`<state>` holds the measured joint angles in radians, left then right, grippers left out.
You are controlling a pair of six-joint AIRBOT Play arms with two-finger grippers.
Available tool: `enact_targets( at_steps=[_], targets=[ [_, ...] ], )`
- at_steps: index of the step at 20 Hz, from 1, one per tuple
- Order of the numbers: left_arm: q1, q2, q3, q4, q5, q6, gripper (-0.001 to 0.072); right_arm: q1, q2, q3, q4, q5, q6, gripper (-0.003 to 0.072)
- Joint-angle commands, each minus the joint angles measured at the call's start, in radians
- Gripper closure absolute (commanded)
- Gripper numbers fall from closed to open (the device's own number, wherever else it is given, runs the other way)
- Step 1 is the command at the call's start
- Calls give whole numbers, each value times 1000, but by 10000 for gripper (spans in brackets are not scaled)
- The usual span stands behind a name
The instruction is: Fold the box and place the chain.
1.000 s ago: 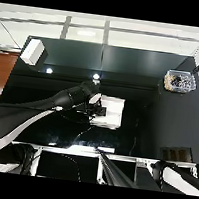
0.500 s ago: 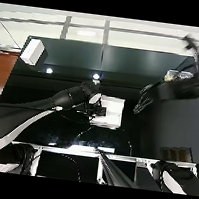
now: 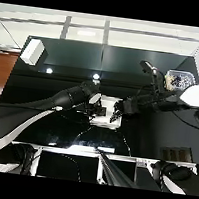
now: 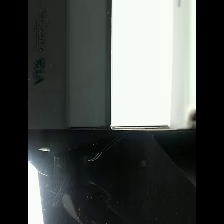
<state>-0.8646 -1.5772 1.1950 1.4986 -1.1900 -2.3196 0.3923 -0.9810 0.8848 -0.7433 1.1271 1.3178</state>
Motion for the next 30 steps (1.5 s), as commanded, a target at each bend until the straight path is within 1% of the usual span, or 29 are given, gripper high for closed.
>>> enact_targets(
  at_steps=[1, 4, 5, 6, 7, 9, 10, 13, 14, 17, 19, 20, 22, 24, 25, 26, 27, 28, 30],
  targets=[
    [0, 0, 0, 0, 1, 0, 685, 29, -27, -47, -1, -75, 14, 677],
    [0, 0, 0, 0, 1, 0, 685, 29, -40, -64, -1, -79, 14, 674],
    [0, 0, 0, 0, 1, 0, 685, 29, -40, -69, -8, -84, 16, 651],
    [0, 0, 0, 0, 1, 0, 685, 29, -40, -69, -32, -85, 29, 488],
    [0, 0, 0, 0, 1, 0, 685, 28, -40, -68, -60, -84, 40, 428],
    [0, 0, 0, 0, 1, 0, 685, 8, -40, -64, -106, -67, 48, 427],
    [0, 0, 0, 0, 0, 0, 685, -13, -39, -61, -106, -49, 47, 429],
    [0, 0, 0, 0, 2, 0, 685, -115, -24, -39, -111, 47, 28, 430],
    [0, 0, 0, 0, 3, 0, 685, -154, -10, -32, -138, 64, 24, 430],
    [0, 0, 0, 0, 3, 0, 685, -271, 54, -26, -235, 56, 24, 430],
    [0, 0, 0, 1, 4, 16, 684, -325, 73, -26, -237, 56, 23, 430],
    [1, 0, 0, 0, 5, 6, 684, -338, 74, -26, -238, 58, 18, 430],
    [3, 1, 1, 0, 3, -100, 684, -340, 74, -27, -241, 63, -9, 430],
    [0, 4, 2, -7, 2, -123, 676, -340, 74, -27, -245, 65, -18, 430],
    [0, 8, 2, -16, 0, -123, 541, -340, 74, -27, -251, 65, -18, 430],
    [0, 15, 2, -23, -1, -123, 236, -340, 74, -27, -258, 65, -18, 430],
    [0, 27, 2, -23, 0, -119, 39, -340, 74, -27, -260, 65, -18, 430],
    [0, 42, 2, -23, 0, -94, 16, -340, 74, -27, -260, 65, -18, 429],
    [-1, 101, 2, -21, 0, 22, 16, -340, 74, -27, -260, 66, -17, 430]
  ],
)
